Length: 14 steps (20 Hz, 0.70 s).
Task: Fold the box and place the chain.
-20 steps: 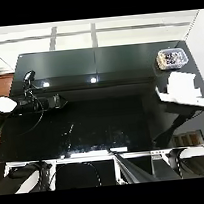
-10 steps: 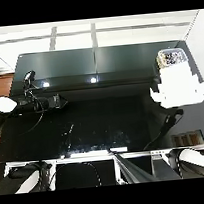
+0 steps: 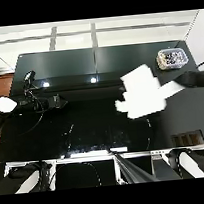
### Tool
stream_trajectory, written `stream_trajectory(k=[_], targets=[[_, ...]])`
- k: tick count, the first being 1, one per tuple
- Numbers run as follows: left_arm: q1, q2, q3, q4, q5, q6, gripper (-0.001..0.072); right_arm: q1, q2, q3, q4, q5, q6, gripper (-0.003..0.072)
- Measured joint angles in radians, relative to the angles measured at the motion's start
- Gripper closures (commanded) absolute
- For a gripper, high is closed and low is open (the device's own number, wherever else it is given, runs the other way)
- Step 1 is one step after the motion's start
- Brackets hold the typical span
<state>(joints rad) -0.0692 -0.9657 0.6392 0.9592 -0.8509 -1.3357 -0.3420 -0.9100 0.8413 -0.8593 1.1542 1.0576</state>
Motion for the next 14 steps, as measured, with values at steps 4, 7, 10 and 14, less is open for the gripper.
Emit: stream_trajectory(k=[4,7,10,14], targets=[[0.0,0.0,-0.001,0.0,0.001,0.0,0.0003,0.224,0.048,-0.217,0.098,-0.248,0.032,0.067],[0.0,-0.003,-0.001,0.0,0.002,0.0,0.0003,0.38,0.059,-0.35,0.172,-0.446,0.04,0.067],[-0.008,-0.013,-0.001,-0.005,0.005,0.009,0.0006,0.499,0.063,-0.446,0.226,-0.59,0.044,0.067],[-0.007,-0.116,0.085,-0.068,-0.05,0.063,0.0016,0.579,0.065,-0.5,0.253,-0.677,0.048,0.067]])
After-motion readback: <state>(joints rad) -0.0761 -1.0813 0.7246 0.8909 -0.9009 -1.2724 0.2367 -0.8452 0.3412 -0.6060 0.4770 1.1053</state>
